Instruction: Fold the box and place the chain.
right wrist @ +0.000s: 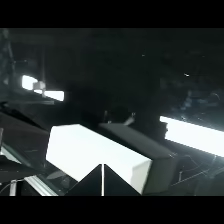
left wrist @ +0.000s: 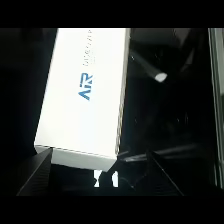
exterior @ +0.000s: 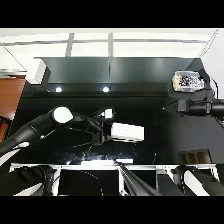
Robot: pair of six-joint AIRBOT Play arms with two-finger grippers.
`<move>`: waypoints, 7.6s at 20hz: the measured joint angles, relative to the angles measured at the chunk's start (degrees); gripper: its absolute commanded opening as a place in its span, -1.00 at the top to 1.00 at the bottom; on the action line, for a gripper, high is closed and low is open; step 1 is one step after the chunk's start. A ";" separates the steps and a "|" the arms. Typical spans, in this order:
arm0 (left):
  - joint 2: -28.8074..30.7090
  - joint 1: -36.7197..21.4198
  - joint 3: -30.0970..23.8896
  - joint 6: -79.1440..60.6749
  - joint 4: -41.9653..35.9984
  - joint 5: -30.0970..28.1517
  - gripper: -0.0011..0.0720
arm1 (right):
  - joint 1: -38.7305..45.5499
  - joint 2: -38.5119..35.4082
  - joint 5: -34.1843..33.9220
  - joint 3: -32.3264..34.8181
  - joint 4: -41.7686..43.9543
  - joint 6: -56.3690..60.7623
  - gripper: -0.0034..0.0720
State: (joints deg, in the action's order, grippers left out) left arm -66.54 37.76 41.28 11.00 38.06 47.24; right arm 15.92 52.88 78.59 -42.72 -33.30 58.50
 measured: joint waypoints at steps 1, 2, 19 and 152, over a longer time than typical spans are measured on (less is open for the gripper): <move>-1.36 0.70 1.66 1.09 -0.04 -0.31 -0.99 | 0.20 -0.04 -0.02 0.00 -0.15 0.00 0.88; -2.47 1.22 3.13 2.23 0.22 -0.57 -0.98 | 0.31 -0.04 -0.15 0.00 -0.22 0.00 0.88; -12.46 1.73 14.99 -3.10 3.45 4.70 -0.97 | 0.59 -0.07 -0.85 0.00 -0.44 0.02 0.88; 32.96 -30.03 -14.36 48.72 19.06 -12.66 0.89 | -2.43 -19.80 -26.21 10.86 -26.60 0.04 0.88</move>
State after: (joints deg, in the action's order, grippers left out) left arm -33.58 7.73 26.92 59.72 57.12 34.59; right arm 13.50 33.08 52.38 -31.86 -59.90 58.54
